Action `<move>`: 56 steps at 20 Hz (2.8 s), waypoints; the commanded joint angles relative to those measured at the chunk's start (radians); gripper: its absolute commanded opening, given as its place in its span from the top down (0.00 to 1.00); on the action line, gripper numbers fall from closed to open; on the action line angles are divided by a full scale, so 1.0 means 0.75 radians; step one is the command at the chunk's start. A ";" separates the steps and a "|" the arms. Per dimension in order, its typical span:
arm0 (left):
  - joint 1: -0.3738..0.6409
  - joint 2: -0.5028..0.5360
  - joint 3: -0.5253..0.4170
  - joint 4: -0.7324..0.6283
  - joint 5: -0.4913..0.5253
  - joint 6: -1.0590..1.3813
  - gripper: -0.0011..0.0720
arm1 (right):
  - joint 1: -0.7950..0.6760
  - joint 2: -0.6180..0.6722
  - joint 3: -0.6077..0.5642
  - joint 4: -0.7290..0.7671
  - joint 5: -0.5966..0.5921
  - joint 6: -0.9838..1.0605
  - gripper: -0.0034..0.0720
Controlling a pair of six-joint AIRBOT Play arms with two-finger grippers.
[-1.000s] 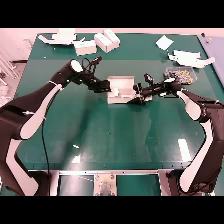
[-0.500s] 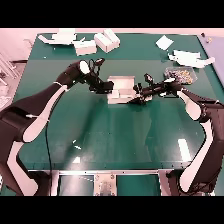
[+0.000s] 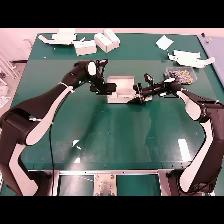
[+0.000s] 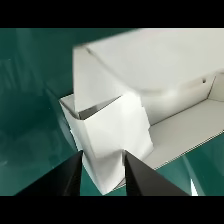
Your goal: Fold the box and place the chain.
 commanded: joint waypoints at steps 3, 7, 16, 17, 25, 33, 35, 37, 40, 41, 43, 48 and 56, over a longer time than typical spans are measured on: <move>-0.009 0.000 0.010 0.061 -0.026 -0.128 0.55 | -0.001 0.000 0.000 -0.002 0.002 -0.001 0.18; -0.011 -0.001 0.010 0.064 -0.020 -0.174 0.56 | -0.001 0.000 0.000 -0.002 0.002 -0.001 0.18; -0.069 -0.004 0.010 0.070 0.037 -0.185 0.55 | -0.001 0.000 0.000 -0.002 0.002 -0.001 0.18; -0.069 -0.004 0.010 0.070 0.034 -0.185 0.55 | -0.001 0.000 0.000 -0.002 0.002 -0.001 0.18; -0.069 -0.009 0.010 0.033 0.031 -0.184 0.56 | -0.001 0.000 0.000 -0.002 0.002 -0.001 0.18; -0.069 -0.009 0.010 0.034 0.148 -0.178 0.56 | -0.001 0.000 0.000 -0.001 0.002 -0.001 0.18; -0.069 -0.009 0.010 0.034 0.142 -0.179 0.56 | -0.001 0.000 0.000 -0.002 0.002 -0.001 0.18; -0.069 -0.009 0.010 0.035 0.127 -0.179 0.56 | -0.001 0.000 0.000 -0.002 0.002 -0.001 0.18; -0.067 -0.009 0.006 0.060 0.103 -0.179 0.56 | -0.001 0.000 0.000 -0.002 0.002 -0.001 0.18; -0.065 -0.015 0.006 0.066 0.090 -0.180 0.56 | -0.001 0.000 0.000 -0.002 0.002 -0.001 0.18; -0.065 -0.017 -0.004 0.086 0.085 -0.202 0.56 | -0.001 0.000 0.000 -0.001 0.002 -0.001 0.18; -0.068 -0.072 0.012 0.084 0.106 -0.241 0.56 | -0.001 0.000 0.000 -0.001 0.002 -0.001 0.18; -0.068 -0.159 0.155 0.136 0.043 -0.326 0.55 | -0.001 0.000 0.000 -0.001 0.002 -0.001 0.18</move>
